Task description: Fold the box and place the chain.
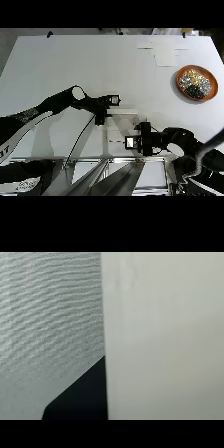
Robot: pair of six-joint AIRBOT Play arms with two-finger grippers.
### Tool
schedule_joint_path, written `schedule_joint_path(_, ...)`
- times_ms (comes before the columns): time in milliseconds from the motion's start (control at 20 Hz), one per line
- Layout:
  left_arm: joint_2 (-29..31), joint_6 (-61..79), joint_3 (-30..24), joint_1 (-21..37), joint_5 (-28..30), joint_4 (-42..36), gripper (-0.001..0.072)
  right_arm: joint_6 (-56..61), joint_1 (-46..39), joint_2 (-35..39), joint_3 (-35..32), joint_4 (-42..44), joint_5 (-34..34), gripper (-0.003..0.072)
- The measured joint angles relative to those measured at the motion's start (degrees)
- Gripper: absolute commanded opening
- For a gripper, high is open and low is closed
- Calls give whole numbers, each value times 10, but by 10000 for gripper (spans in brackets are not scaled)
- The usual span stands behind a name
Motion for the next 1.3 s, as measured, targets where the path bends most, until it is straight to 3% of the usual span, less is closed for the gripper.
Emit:
schedule_joint_path(550,0,0,0,0,1,0,9,14,5,-19,-16,-42,-115,683)
schedule_joint_path(1300,0,0,0,0,0,0,9,-6,-110,14,35,-12,-55,676)
